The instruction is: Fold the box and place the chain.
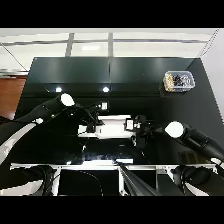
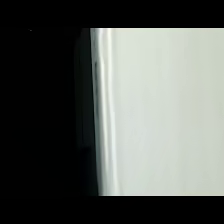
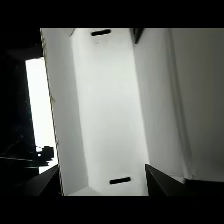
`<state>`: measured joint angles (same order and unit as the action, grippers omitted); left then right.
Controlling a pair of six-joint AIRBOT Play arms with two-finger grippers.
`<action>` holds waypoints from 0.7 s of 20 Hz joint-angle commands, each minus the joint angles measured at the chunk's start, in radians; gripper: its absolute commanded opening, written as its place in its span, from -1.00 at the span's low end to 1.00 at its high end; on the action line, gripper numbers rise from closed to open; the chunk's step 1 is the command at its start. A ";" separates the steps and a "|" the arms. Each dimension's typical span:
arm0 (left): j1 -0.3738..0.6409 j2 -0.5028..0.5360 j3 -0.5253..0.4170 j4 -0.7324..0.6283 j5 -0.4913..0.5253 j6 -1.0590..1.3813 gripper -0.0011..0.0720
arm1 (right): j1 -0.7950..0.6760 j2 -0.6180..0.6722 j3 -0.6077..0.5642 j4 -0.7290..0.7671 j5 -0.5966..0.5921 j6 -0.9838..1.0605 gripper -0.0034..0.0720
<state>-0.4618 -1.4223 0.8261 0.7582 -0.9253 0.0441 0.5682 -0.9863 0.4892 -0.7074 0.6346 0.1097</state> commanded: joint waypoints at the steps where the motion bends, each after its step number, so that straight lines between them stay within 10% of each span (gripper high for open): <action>1: -0.006 0.001 -0.003 0.000 -0.002 0.000 -0.90 | -0.075 0.011 0.014 -0.003 0.013 0.012 0.69; 14: -0.006 0.001 -0.003 0.000 -0.002 0.000 -0.89 | -0.096 0.011 0.018 0.000 0.006 -0.029 0.69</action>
